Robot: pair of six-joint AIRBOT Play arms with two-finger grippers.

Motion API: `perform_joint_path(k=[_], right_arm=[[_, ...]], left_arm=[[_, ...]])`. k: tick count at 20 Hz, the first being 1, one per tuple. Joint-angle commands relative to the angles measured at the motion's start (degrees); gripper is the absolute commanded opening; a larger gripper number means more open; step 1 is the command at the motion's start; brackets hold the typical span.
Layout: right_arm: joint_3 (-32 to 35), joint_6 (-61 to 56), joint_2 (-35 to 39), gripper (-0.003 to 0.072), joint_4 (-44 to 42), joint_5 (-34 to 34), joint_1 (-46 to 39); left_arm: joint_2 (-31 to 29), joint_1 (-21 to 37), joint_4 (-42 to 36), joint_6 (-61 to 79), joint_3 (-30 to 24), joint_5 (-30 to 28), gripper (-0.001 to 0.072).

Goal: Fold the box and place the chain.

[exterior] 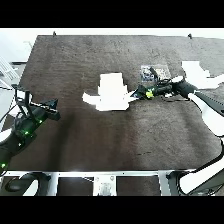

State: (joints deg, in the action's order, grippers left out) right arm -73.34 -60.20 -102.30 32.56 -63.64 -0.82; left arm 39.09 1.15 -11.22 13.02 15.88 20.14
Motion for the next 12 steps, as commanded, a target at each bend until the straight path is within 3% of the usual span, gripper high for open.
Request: perform_joint_path(k=[1, 5, 6, 7, 8, 12], right_arm=[[0.0, -0.9, -0.1, 0.0006, 1.6, 1.4, 0.2], [1.7, -0.9, 0.0, 0.0006, 1.1, 2.8, 0.2], [2.2, -0.9, 0.1, 0.0006, 1.1, 3.0, 0.2], [2.4, -0.9, 0.3, 0.0006, 0.9, 3.4, 0.2], [2.5, -0.9, 0.6, 0.0006, 0.4, 3.9, 0.3], [2.5, 0.3, 1.3, 0.0006, -0.6, 4.7, 0.6]], left_arm=[[0.0, 0.0, -0.1, -0.2, 0.0, 0.9, 0.0024], [0.0, 0.0, -0.2, -2.0, 0.0, 3.3, 0.0053], [0.0, 0.0, -0.2, -2.1, 0.0, 3.3, 0.0411], [0.0, 0.0, -1.2, -2.3, 0.1, 2.9, 0.0691], [0.0, 0.0, -1.7, -3.1, 0.1, 2.2, 0.0600], [0.5, 0.0, -1.4, -2.5, 3.3, -2.1, 0.0589]])
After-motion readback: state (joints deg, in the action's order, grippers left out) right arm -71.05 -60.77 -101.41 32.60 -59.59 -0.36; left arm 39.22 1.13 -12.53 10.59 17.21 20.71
